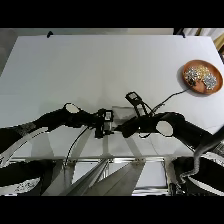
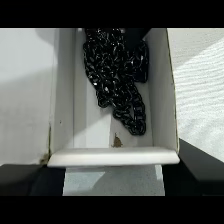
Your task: Fold the box and place the chain.
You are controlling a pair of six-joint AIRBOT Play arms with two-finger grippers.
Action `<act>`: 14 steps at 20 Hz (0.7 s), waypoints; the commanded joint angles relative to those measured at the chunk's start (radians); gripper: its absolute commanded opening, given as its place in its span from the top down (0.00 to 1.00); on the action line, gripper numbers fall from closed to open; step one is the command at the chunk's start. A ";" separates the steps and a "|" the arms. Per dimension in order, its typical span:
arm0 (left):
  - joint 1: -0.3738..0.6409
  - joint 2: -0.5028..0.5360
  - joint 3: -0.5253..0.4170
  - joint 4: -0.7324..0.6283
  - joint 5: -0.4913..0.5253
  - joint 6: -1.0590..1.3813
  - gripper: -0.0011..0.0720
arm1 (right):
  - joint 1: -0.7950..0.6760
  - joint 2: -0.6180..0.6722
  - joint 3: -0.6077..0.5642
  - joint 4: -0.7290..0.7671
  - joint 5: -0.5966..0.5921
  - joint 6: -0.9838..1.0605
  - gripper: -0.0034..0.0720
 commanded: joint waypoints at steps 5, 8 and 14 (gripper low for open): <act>0.000 0.001 0.000 0.000 0.000 0.000 0.61 | -0.022 0.151 0.105 -0.314 0.283 0.242 0.72; 0.000 0.001 0.000 0.000 0.000 0.000 0.61 | -0.153 0.224 0.105 -0.412 0.490 0.266 0.72; 0.000 0.001 0.000 0.000 0.000 0.000 0.61 | -0.449 0.220 0.104 -0.443 0.455 0.252 0.72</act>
